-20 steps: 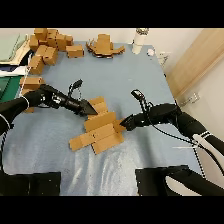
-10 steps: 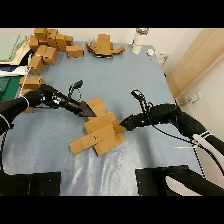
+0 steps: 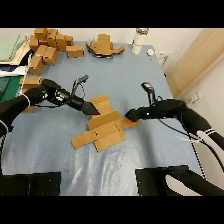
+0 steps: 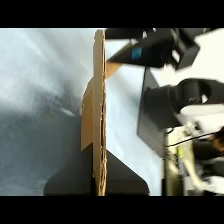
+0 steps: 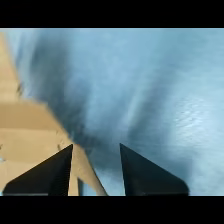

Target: Fold the box.

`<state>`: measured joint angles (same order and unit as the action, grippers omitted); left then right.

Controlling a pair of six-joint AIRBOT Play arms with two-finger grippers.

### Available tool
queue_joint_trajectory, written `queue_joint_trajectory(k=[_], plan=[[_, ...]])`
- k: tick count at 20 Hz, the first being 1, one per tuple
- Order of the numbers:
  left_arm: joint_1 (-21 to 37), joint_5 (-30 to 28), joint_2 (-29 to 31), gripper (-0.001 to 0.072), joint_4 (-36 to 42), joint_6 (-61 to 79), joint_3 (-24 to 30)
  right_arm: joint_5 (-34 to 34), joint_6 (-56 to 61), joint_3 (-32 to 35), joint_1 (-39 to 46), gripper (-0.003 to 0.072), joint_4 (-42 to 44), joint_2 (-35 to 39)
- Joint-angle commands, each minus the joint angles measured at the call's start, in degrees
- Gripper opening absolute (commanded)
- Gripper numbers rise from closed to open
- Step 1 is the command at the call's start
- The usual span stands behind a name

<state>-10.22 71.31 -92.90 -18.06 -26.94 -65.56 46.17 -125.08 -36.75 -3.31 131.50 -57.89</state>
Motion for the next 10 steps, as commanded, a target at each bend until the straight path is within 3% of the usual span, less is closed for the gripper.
queue_joint_trajectory(k=[1,2,4,5,6,10], plan=[[-3.9,-5.0,3.0,0.001,-8.1,5.4,-1.2,-0.7,7.5,-3.1,4.1,0.033,-2.3,0.0],[-4.9,-6.5,3.9,0.001,-10.3,6.9,-1.1,-0.9,8.6,-3.4,4.0,0.0182,-2.2,0.0],[-6.8,-8.9,5.5,0.0009,-13.5,9.5,-1.0,-1.2,8.7,-3.4,4.0,0.0072,-0.8,0.0],[-7.6,-10.2,6.3,0.0009,-14.1,10.9,-0.7,-1.5,8.7,-3.4,4.0,0.0066,0.2,0.0],[-8.3,-11.7,7.1,0.0008,-13.8,12.9,-0.1,-2.2,8.7,-3.4,4.0,0.0011,1.2,0.0],[-10.3,-19.0,10.0,0.0008,-5.7,24.5,5.8,-5.1,8.7,-3.4,3.0,0.0011,2.1,0.0]])
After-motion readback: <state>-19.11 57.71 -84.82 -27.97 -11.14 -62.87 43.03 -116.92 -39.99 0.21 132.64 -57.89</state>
